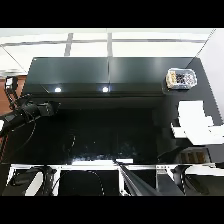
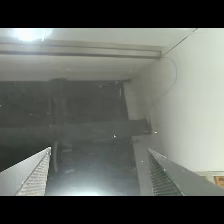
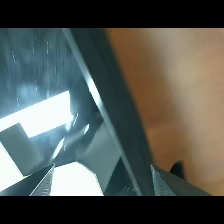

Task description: Fold the box and place the chain.

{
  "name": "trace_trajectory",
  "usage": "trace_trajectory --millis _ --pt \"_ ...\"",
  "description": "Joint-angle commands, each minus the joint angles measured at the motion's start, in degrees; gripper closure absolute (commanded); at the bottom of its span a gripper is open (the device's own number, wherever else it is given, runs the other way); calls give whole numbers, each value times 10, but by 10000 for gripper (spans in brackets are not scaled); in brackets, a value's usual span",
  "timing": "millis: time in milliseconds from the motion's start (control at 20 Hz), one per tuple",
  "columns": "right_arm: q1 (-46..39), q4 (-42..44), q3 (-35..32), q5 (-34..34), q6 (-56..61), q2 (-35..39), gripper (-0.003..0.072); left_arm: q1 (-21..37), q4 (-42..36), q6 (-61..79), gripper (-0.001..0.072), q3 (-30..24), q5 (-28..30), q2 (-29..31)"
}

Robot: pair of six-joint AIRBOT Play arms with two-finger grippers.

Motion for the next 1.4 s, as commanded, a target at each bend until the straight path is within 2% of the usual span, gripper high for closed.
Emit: trace_trajectory --millis 0,50,100,150,250,350,450,550,800,1000,1150,1350 --pt "-7 -11 9 57 -41 -31 -24 0 0 -9 4 0 -11 0" --pt "-7 -4 9 64 -43 -30 154 0 0 -9 4 0 -11 0" --pt "-7 5 8 75 -44 -30 259 0 0 -9 4 0 -11 0" --pt "-5 7 6 83 -44 -29 266 0 0 -9 4 0 -10 0" --pt "7 14 -5 82 -61 -14 652 0 0 -9 4 0 -10 0" --pt "19 45 -11 81 -69 15 665 0 0 -9 4 0 -10 0" --pt "30 144 -34 60 -69 61 665 0 0 -9 4 0 -8 0" --pt "54 239 -85 42 -70 121 665 0 0 -9 4 0 -2 0" --pt "163 280 -209 12 -62 275 665 0 0 -9 4 0 -2 0" --pt "260 310 -281 -1 -10 339 665 0 0 -9 4 0 -9 -1" --pt "335 388 -336 -65 11 364 665 0 0 -9 4 0 -26 -2" --pt "476 519 -426 -203 10 379 665 -1 -31 -2 4 0 -31 -11"
